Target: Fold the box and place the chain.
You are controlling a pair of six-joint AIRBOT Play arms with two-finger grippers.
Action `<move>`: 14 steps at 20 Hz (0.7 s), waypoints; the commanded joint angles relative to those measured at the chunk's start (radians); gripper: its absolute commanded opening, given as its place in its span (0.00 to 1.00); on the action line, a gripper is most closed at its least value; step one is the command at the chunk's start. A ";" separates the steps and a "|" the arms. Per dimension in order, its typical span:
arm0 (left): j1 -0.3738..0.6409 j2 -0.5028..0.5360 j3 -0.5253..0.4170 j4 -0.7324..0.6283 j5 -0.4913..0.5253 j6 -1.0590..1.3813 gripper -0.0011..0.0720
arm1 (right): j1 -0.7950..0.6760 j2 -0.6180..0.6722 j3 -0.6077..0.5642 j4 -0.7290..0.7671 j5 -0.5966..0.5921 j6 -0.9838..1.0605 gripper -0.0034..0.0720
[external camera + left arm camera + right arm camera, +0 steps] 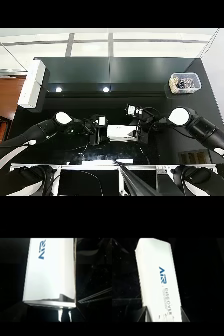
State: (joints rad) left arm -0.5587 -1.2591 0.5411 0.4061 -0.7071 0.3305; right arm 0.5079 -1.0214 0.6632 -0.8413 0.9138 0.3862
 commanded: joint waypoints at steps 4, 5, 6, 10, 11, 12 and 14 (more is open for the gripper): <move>0.000 0.000 0.000 0.000 0.000 0.000 0.46 | 0.001 0.000 -0.010 0.003 0.027 0.003 0.61; 0.000 0.000 0.000 0.000 0.000 0.000 0.46 | 0.001 0.000 -0.011 0.002 0.024 0.003 0.61; 0.000 0.000 0.000 0.000 0.000 0.000 0.46 | 0.001 0.000 -0.011 0.003 0.016 0.003 0.61; 0.000 0.000 0.000 0.000 0.000 0.000 0.46 | 0.001 0.000 -0.011 0.003 -0.016 0.003 0.30; 0.000 0.000 0.000 0.000 0.000 0.000 0.46 | 0.001 0.000 -0.011 0.003 -0.017 0.003 0.31; 0.000 0.000 0.000 0.000 0.000 0.000 0.46 | 0.001 0.000 -0.011 0.003 -0.016 0.003 0.31; 0.000 0.000 0.000 0.000 0.000 0.000 0.46 | 0.001 0.000 -0.011 0.003 -0.016 0.003 0.31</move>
